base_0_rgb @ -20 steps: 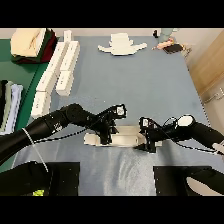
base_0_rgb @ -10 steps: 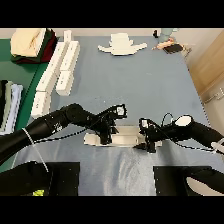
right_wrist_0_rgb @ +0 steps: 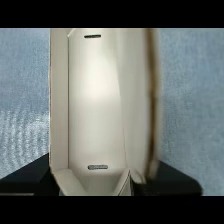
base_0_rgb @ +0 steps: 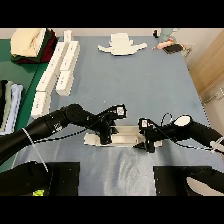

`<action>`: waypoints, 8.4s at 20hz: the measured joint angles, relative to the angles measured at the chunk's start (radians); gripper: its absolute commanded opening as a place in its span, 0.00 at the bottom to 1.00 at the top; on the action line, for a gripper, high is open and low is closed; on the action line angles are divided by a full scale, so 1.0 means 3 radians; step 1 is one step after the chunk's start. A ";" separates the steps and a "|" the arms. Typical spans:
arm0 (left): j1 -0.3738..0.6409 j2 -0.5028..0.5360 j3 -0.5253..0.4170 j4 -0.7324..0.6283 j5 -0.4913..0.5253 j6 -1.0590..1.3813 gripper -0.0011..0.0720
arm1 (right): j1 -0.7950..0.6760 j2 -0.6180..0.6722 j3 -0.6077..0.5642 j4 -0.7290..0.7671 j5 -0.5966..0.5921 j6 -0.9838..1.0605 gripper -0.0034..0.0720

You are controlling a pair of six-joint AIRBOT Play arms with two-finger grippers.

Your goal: Fold the box.

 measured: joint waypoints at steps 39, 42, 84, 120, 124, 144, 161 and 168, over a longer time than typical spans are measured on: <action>0.0000 0.0000 0.0000 -0.0001 0.0013 -0.0009 0.04 | 0.0003 0.0070 0.0000 0.0001 -0.0426 -0.0004 0.71; 0.0000 0.0000 0.0000 -0.0001 0.0019 -0.0009 0.04 | 0.0001 0.0114 0.0000 0.0018 -0.0492 -0.0005 0.71; 0.0000 0.0000 0.0000 0.0000 0.0011 0.0001 0.04 | 0.0005 -0.0014 -0.0006 -0.0076 -0.0014 0.0169 0.91; -0.0003 0.0000 0.0000 -0.0062 0.0006 -0.0022 0.04 | -0.0001 -0.0013 -0.0003 -0.0052 -0.0075 0.0174 0.74; -0.0006 -0.0008 -0.0010 -0.0084 -0.0017 -0.0062 0.63 | -0.0001 -0.0013 -0.0003 -0.0051 -0.0074 0.0177 0.74; 0.0170 0.0858 -0.0001 0.0768 -0.1045 -0.3281 0.03 | -0.0001 -0.0011 -0.0003 -0.0053 -0.0075 0.0174 0.74; 0.0664 -0.0956 0.0469 -0.0618 -0.0548 -0.3404 0.03 | -0.0001 -0.0011 -0.0003 -0.0051 -0.0075 0.0177 0.74; 0.0635 -0.1076 0.0490 -0.0619 -0.0687 -0.3312 0.03 | -0.0001 -0.0011 -0.0003 -0.0055 -0.0072 0.0170 0.74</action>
